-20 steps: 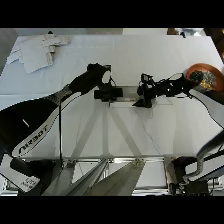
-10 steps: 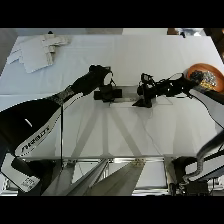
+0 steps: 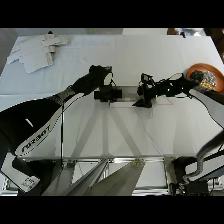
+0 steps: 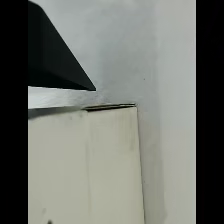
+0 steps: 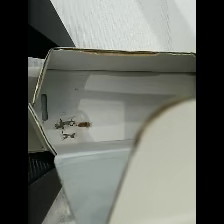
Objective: Fold the box and place the chain.
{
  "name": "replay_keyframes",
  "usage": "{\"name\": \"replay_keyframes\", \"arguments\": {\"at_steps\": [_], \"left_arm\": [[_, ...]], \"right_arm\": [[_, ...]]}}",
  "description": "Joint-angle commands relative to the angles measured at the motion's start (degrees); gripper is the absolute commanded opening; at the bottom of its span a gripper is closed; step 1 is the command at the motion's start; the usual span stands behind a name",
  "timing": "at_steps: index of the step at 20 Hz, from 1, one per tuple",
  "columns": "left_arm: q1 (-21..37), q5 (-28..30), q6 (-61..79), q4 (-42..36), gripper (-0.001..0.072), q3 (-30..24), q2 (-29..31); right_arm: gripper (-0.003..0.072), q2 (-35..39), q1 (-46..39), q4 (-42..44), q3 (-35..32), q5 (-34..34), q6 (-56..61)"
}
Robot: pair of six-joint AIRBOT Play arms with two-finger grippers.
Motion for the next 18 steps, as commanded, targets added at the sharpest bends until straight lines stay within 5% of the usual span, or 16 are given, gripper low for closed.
{"name": "replay_keyframes", "arguments": {"at_steps": [1,3,5,6,13,18], "left_arm": [[0.6,-2.4,0.4,-1.9,0.0339,0.0,0.2],[1.7,-3.1,0.5,-3.5,0.037,0.0,1.2],[2.7,-3.3,1.2,-3.5,0.0561,0.0,3.0],[3.3,-3.5,3.1,-3.6,0.0578,0.0,4.2],[7.0,-9.6,26.3,-9.4,0.0577,-1.0,15.3],[13.0,-7.6,45.7,-22.2,0.0575,-11.5,24.7]], "right_arm": [[0.0516,0.0,0.0,0.1,0.0,0.0,0.0],[0.0516,0.0,0.0,0.0,0.0,0.0,0.0],[0.0516,0.0,0.0,0.0,0.0,0.0,0.0],[0.0516,0.0,0.0,0.0,0.0,0.0,0.0],[0.0516,0.0,0.0,0.0,0.0,0.0,0.0],[0.0516,0.0,0.0,0.0,0.0,0.0,0.0]]}}
